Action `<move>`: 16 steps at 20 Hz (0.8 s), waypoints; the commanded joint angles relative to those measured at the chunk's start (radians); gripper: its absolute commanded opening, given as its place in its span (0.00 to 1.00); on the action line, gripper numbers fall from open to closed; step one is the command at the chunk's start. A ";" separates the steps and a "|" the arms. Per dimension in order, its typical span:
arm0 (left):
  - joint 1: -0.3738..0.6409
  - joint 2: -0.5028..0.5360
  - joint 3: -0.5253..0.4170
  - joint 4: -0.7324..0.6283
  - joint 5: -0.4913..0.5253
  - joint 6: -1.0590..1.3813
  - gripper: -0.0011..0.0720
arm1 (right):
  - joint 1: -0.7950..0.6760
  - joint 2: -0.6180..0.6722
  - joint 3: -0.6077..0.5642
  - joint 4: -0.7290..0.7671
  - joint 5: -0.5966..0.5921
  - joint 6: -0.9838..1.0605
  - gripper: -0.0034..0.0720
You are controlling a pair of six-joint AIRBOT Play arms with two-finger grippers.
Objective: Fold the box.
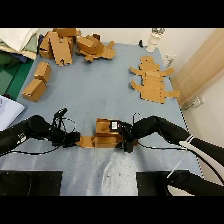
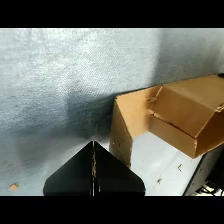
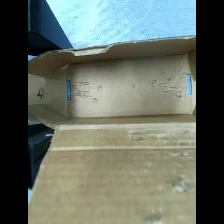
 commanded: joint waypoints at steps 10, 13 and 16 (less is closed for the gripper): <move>-0.148 0.001 0.003 -0.213 0.081 0.093 0.03 | 0.000 0.000 0.000 0.000 0.000 0.000 0.66; -0.148 0.013 0.006 -0.201 0.080 0.093 0.03 | 0.000 0.000 -0.001 0.000 0.000 0.000 0.66; -0.130 0.056 0.006 -0.104 0.069 0.029 0.03 | 0.000 0.000 0.000 0.000 0.000 0.000 0.66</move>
